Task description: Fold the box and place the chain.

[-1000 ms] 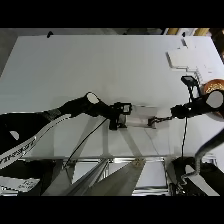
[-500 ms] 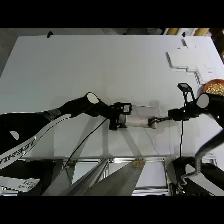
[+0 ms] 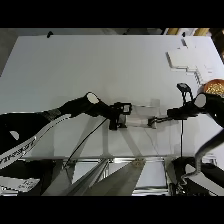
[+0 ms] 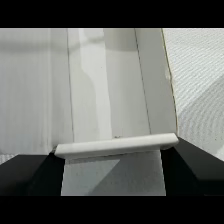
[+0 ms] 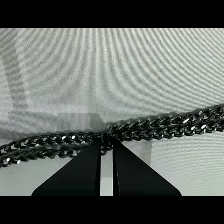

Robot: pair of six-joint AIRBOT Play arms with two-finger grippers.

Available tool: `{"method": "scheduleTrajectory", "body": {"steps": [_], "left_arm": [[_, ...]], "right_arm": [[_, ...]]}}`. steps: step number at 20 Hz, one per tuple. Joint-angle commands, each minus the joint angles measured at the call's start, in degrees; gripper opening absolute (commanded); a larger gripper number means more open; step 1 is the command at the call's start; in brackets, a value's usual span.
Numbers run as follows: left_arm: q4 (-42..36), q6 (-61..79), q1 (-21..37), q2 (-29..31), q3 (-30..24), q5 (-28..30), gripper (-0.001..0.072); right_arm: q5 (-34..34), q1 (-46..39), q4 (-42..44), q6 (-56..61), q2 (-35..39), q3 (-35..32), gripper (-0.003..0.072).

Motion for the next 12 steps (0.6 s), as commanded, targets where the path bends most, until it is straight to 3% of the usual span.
{"method": "scheduleTrajectory", "body": {"steps": [1,6,8,12], "left_arm": [[0.00,0.02,0.02,0.02,-0.02,0.00,0.0207],[0.00,0.02,0.02,0.02,-0.02,0.00,0.0207],[0.00,0.02,0.02,0.02,-0.02,0.02,0.0207],[0.00,0.02,0.02,0.02,-0.02,0.00,0.0207]], "right_arm": [[3.56,0.02,0.04,0.00,3.65,0.02,0.0019],[12.81,3.06,1.88,-0.02,20.20,0.02,0.0019],[15.50,6.80,6.23,0.02,25.94,0.02,0.0019],[8.94,16.63,23.21,0.17,31.04,0.02,0.0019]]}}
